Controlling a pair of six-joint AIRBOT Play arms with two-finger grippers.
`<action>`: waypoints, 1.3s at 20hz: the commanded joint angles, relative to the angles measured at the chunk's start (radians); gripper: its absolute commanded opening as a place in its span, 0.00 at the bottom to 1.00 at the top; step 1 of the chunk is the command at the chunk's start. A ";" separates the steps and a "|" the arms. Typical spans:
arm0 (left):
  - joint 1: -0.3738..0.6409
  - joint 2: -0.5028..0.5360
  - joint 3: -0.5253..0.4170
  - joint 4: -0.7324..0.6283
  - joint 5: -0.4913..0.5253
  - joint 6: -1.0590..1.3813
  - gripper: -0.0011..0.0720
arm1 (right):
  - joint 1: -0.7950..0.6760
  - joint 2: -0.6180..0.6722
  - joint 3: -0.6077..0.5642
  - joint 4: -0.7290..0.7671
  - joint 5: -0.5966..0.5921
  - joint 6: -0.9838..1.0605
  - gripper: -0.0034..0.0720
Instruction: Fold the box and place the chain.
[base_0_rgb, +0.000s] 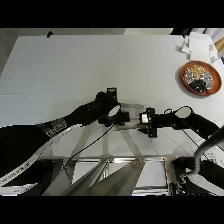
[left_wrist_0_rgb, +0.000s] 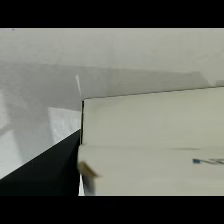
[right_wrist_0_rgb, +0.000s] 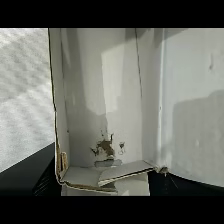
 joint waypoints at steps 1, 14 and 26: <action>-0.013 -0.001 0.001 0.011 0.020 -0.005 0.52 | 0.000 -0.001 0.000 0.000 0.000 -0.001 0.47; -0.026 0.028 -0.090 0.013 0.023 -0.116 0.15 | 0.000 -0.001 0.000 0.000 0.000 -0.001 0.47; -0.010 0.049 -0.089 0.005 0.031 -0.051 0.17 | 0.000 -0.001 0.000 0.000 0.000 -0.001 0.47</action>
